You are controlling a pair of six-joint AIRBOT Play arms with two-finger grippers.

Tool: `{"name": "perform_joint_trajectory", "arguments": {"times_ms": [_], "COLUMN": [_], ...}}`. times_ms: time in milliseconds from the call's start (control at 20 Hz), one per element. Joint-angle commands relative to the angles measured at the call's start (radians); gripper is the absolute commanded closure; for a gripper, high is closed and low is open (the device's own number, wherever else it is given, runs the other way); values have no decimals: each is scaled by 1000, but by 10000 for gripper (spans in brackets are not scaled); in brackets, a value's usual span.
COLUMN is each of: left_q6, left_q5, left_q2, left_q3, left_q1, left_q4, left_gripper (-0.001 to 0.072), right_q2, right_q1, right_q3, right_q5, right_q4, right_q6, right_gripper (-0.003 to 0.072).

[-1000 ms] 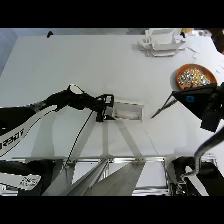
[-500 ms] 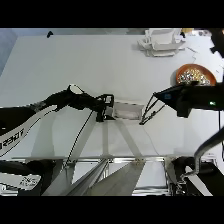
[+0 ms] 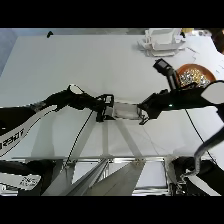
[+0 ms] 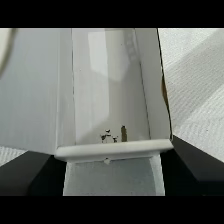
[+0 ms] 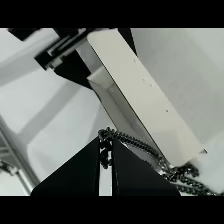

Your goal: Fold the box and place the chain.

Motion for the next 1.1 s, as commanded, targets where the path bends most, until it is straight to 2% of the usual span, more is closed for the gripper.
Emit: {"name": "perform_joint_trajectory", "arguments": {"times_ms": [0, 250, 350, 550, 750, 950, 1050], "left_q6": [0, 0, 0, 0, 0, 0, 0], "left_q5": [0, 0, 0, 0, 0, 0, 0], "left_q2": [0, 0, 0, 0, 0, 0, 0], "left_q3": [0, 0, 0, 0, 0, 0, 0], "left_q1": [1, 1, 1, 1, 1, 1, 1], "left_q4": [0, 0, 0, 0, 0, 0, 0], "left_gripper": [629, 629, 629, 629, 629, 629, 629], "right_q2": [-100, -167, -167, -161, -48, 76, 69], "right_q1": [75, 127, 128, 128, 90, -68, -164], "right_q3": [-8, -8, -8, -7, -7, -7, -13], "right_q5": [-55, -114, -144, -166, -169, -162, -150], "right_q4": [-55, -55, -55, -51, -63, -268, -359], "right_q6": [1, 8, 38, 53, 53, 190, 243], "right_gripper": [670, 665, 565, 565, 573, 579, 579]}}
